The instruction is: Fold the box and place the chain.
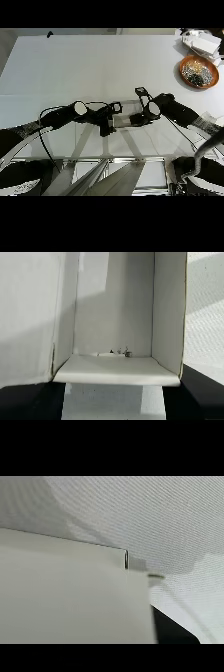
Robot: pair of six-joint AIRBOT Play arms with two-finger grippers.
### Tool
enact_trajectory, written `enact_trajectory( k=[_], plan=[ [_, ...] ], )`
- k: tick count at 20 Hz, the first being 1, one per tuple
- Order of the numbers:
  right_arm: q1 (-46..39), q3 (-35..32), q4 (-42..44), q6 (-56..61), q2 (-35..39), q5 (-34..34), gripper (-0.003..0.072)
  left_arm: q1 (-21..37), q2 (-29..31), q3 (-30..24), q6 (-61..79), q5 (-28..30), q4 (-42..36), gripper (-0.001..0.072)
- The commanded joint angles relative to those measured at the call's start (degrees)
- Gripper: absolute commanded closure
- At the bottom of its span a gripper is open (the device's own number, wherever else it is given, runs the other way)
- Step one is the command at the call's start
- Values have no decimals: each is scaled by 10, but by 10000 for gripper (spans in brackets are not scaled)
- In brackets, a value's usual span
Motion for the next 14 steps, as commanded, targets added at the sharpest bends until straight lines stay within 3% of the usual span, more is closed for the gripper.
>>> enact_trajectory(
  k=[1,5,9,10,11,12,14],
  plan=[
    [0,0,-16,4,-2,5,490,0,0,0,0,1,0,376],
    [0,0,-20,13,-2,6,669,0,0,0,0,1,0,376],
    [0,0,-19,12,-2,11,664,0,0,0,0,0,0,376],
    [0,0,-19,12,-1,11,561,0,0,0,0,1,0,376],
    [0,0,-19,12,2,14,387,0,0,0,0,0,0,376],
    [0,0,-20,10,9,16,298,0,0,0,0,0,0,376],
    [0,0,-36,-5,35,19,295,0,0,0,0,1,0,376]
  ],
)
